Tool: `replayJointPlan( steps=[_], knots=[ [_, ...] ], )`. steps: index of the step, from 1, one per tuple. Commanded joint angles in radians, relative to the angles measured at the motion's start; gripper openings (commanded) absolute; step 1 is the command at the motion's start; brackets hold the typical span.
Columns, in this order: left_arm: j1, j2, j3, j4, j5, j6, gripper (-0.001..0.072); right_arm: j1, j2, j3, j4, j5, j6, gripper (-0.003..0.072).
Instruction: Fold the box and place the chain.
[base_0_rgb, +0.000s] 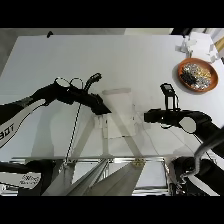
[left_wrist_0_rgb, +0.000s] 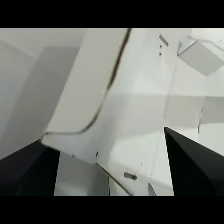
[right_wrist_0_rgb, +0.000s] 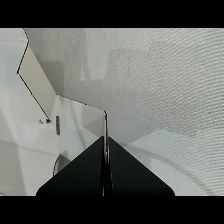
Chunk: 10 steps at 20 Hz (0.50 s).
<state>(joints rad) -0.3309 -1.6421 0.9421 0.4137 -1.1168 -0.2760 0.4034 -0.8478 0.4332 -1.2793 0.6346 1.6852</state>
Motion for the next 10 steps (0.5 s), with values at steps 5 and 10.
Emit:
replayJointPlan(
  steps=[5, 10],
  knots=[
    [-0.049, -0.027, 0.0, -0.062, 0.057, 0.06, 0.0691, 0.001, 0.001, 0.0, 0.004, 0.001, 0.001, 0.0016],
    [-0.052, -0.031, 0.001, -0.054, 0.058, 0.094, 0.0261, 0.001, 0.001, 0.0, 0.004, 0.002, 0.001, 0.0016]
  ],
)
